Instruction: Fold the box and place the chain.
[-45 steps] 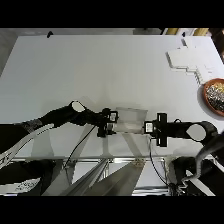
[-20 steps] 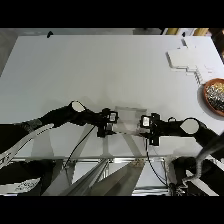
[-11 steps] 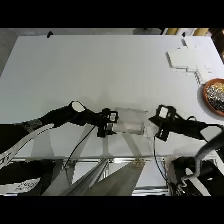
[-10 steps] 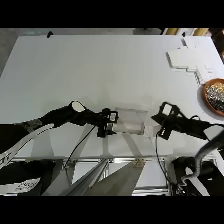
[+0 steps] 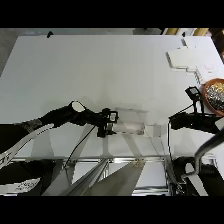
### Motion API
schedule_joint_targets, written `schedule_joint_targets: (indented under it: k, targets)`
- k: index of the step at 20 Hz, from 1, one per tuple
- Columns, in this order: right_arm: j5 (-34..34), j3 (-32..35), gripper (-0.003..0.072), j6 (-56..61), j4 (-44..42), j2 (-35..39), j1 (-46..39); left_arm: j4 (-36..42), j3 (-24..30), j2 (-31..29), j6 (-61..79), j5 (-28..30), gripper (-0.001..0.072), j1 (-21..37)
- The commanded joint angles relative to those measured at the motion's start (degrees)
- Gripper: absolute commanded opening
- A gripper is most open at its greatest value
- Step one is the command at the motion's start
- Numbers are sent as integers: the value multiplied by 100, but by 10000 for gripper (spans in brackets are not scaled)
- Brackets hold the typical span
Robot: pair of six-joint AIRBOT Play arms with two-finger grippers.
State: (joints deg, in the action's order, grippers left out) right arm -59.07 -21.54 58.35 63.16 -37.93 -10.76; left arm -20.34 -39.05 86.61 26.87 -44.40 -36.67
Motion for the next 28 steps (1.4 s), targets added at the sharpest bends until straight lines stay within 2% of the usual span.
schedule_joint_targets:
  k: [1, 5, 8, 16, 18, 21, 25, 27, 28]
  targets:
    - [-448, -4, 16, 643, -114, -796, -76, 0, -7, -2, 2, 0, 402, 2]
    - [-424, 11, 16, 636, -328, -1773, 247, 0, -7, -2, 2, 0, 402, 2]
    - [-315, 11, 16, 627, -809, -2186, 619, 0, -7, -2, 2, 0, 402, 2]
    - [-299, 11, 24, 586, -1521, -2076, 1115, 0, -7, -2, 2, 0, 402, 2]
    - [-310, 11, 106, 597, -1521, -1786, 1147, -2, -7, -2, 2, 0, 402, 2]
    - [-306, 11, 190, 640, -1558, -1235, 1147, 0, -7, -2, 2, 0, 402, 2]
    - [-133, 15, 205, 640, -1803, -831, 1318, 0, -7, -2, 2, 0, 402, 2]
    - [144, 52, 284, 643, -2061, -833, 1631, -2, -7, -2, 2, 0, 402, 2]
    - [289, 52, 289, 693, -2074, -833, 1790, -2, -7, -2, 2, 0, 402, 2]
